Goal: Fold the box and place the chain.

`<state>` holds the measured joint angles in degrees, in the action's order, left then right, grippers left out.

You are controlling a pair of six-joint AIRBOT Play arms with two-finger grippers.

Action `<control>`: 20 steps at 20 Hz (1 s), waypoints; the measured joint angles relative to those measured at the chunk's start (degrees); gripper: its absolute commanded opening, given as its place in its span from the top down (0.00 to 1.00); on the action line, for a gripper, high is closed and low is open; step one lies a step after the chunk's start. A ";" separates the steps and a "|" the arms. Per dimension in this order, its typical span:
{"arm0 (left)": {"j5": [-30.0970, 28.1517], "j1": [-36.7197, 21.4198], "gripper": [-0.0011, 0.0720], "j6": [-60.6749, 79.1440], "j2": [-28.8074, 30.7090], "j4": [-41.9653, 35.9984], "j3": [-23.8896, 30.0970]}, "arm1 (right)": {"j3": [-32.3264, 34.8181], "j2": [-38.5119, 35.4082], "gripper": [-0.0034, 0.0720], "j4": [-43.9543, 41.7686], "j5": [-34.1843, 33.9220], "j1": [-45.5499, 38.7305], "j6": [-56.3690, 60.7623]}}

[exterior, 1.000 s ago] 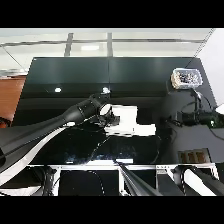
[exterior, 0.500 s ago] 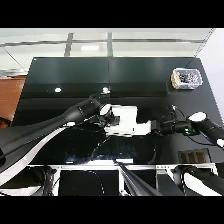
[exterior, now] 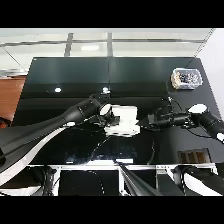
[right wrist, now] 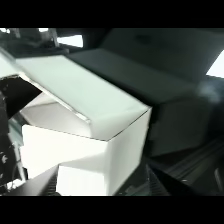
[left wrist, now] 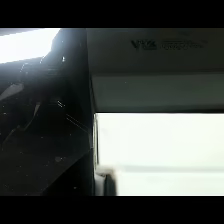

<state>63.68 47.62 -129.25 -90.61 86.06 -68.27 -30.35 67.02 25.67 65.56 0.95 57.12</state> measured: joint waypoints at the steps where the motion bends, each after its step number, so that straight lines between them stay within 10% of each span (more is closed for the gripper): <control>1: 0.00 0.00 0.95 0.00 0.00 -0.02 0.00 | -0.09 0.02 0.42 0.04 -0.13 1.01 0.85; 8: 0.44 0.00 0.95 0.00 0.00 0.24 0.00 | -2.86 0.04 0.55 4.57 -6.27 10.69 11.69; 20: -0.07 0.00 0.95 0.04 0.00 0.00 0.00 | -20.00 4.15 0.55 40.61 -5.01 28.96 47.25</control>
<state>63.61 47.62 -129.21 -90.61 86.06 -68.27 -50.35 71.18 66.28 60.55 29.91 104.38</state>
